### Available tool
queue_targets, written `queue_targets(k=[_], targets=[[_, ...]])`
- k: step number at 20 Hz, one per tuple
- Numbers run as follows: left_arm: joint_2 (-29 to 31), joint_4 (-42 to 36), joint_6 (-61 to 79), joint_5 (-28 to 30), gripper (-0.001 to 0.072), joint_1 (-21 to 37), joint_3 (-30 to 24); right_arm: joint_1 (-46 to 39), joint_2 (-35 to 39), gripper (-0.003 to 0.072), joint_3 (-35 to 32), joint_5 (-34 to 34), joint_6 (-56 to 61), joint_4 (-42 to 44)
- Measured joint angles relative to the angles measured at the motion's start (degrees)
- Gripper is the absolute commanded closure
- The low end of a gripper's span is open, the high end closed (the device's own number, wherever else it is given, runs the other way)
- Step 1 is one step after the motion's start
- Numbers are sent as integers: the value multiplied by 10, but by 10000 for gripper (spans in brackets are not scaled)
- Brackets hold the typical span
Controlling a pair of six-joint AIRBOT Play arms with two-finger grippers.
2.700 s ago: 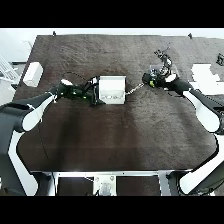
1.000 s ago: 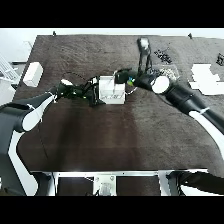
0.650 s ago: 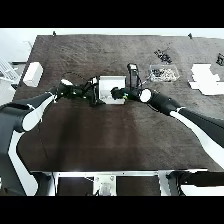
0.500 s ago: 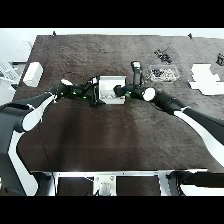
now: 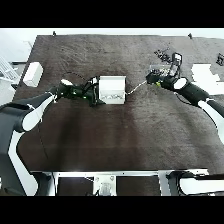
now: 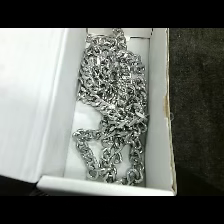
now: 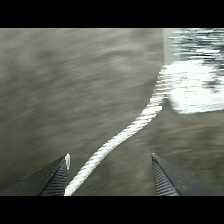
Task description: Fold the box and place the chain.
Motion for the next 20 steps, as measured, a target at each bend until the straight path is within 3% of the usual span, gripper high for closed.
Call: queue_targets(k=[8, 13, 14, 15, 16, 19, 20], targets=[[0, 0, 0, 0, 376, 0, 0, -31, -162, 118, 167, 143, -5, 13], [0, 0, 0, 0, 376, 0, 0, -29, -221, 139, 222, 209, -5, 18], [0, 0, 0, 0, 376, 0, 0, -27, -226, 195, 227, 216, -5, 17], [0, 0, 0, 0, 375, 0, 0, -26, -231, 317, 231, 220, -5, 16], [0, 0, 0, 0, 376, 0, 0, -25, -235, 367, 234, 223, -5, 17], [0, 0, 0, 0, 376, 0, 0, -19, -240, 371, 242, 245, -4, 21], [0, 0, 0, 0, 376, 0, 0, -18, -241, 405, 244, 252, -4, 21]])
